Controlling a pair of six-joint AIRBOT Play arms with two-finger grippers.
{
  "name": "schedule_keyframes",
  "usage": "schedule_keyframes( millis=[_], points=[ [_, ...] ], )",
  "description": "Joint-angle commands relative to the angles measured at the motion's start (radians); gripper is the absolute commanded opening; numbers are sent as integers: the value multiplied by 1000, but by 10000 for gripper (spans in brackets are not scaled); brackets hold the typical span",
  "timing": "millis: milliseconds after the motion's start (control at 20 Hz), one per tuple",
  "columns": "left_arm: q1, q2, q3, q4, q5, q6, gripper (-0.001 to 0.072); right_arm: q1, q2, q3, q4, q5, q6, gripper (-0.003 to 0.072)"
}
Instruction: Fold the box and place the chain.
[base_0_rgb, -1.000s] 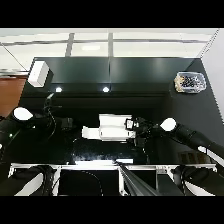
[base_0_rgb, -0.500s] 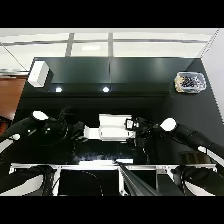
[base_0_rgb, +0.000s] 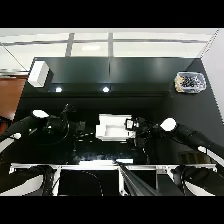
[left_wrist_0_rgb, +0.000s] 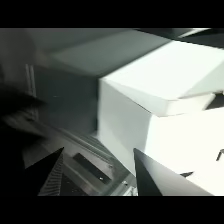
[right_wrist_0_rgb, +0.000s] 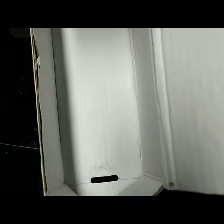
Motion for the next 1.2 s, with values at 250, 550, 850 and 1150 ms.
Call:
schedule_keyframes(
  millis=[250, 550, 850, 1150],
  points=[
    [-24, 5, 64, -8, -85, 26, 508, 1, 0, 0, 0, 0, 0, 373],
    [-177, 7, 202, 204, -42, -275, 504, 1, 0, 0, 0, 0, 0, 373],
    [-292, 39, 265, 284, 44, -517, 502, 1, 0, 0, 0, 0, 0, 373],
    [-389, 43, 265, 360, 153, -687, 502, 1, 0, 0, 0, 0, 0, 373]
  ],
)
